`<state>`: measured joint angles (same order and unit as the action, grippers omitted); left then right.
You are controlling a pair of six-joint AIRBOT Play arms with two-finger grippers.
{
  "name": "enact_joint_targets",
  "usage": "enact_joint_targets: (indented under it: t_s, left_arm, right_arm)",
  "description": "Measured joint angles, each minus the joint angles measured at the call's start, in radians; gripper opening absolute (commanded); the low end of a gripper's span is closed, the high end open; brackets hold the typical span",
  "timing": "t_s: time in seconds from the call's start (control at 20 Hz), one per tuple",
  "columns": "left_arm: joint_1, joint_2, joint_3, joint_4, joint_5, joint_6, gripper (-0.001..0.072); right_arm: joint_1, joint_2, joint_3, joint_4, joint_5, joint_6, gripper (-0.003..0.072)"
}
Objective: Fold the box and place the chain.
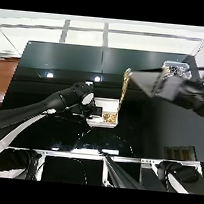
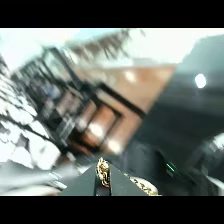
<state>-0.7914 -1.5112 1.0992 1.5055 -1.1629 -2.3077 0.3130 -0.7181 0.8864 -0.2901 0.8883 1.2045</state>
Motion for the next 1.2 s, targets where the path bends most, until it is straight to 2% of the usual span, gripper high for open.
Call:
enact_joint_targets:
  t_s: [0.2, 0.5, 0.55, 0.6, 0.8, 1.05, 1.2]
  left_arm:
    - [0.000, 0.000, 0.000, 0.000, 0.000, 0.000, 0.0028]
    - [0.000, 0.000, 0.000, 0.000, 0.000, 0.000, 0.0028]
    - [0.000, 0.000, 0.000, 0.000, 0.000, 0.000, 0.0028]
    - [0.000, 0.000, 0.000, 0.000, 0.000, 0.000, 0.0028]
    - [0.000, 0.000, 0.000, 0.000, 0.001, 0.000, 0.0028]
    - [0.000, 0.000, 0.000, 0.000, 0.001, 0.000, 0.0028]
    - [0.000, 0.000, 0.000, 0.000, 0.001, 0.000, 0.0032]
  right_arm:
    - [0.085, -0.111, -0.068, -0.149, -0.007, 0.058, 0.0017]
    - [0.129, -0.255, -0.135, -0.235, -0.019, 0.090, 0.0033]
    - [0.131, -0.264, -0.138, -0.239, -0.019, 0.092, 0.0176]
    - [0.133, -0.272, -0.141, -0.244, -0.020, 0.095, 0.0276]
    - [0.101, -0.285, -0.143, -0.288, 0.011, 0.095, 0.0275]
    - [-0.068, -0.288, -0.138, -0.387, 0.119, 0.097, 0.0258]
    - [-0.125, -0.289, -0.138, -0.409, 0.145, 0.090, 0.0259]
